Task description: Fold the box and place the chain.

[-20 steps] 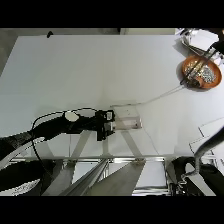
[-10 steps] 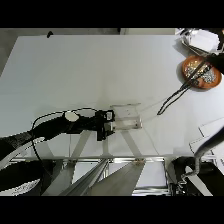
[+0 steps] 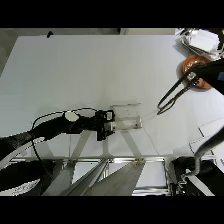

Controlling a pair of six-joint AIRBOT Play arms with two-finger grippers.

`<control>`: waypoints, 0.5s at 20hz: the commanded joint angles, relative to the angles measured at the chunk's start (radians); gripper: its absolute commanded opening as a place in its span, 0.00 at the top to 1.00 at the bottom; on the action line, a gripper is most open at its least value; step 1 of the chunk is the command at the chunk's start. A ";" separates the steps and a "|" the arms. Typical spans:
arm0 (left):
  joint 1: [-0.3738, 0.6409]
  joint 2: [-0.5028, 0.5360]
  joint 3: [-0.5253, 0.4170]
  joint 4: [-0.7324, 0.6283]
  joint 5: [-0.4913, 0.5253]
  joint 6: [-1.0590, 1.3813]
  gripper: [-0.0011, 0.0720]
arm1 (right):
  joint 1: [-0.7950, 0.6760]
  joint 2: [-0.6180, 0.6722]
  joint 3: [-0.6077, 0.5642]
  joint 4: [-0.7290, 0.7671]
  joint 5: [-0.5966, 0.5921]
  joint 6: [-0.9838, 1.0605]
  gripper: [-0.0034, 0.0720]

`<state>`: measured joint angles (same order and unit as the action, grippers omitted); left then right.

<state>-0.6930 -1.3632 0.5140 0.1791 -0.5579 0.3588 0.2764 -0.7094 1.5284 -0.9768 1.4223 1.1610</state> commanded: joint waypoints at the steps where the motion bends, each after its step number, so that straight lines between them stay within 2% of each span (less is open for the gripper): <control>1: 0.000 0.000 0.000 0.000 0.000 0.000 0.64 | 0.018 -0.056 -0.023 0.017 0.079 0.000 0.93; 5: 0.000 0.000 0.000 0.000 0.000 0.000 0.64 | 0.018 -0.105 -0.183 0.096 0.049 -0.047 0.93; 10: 0.000 0.000 0.000 0.000 0.000 0.000 0.64 | 0.018 -0.106 -0.413 0.129 -0.080 -0.121 0.93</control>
<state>-0.6930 -1.3632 0.5140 0.1791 -0.5579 0.3588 0.2928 -0.8093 1.2259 -0.8745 1.4059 1.0855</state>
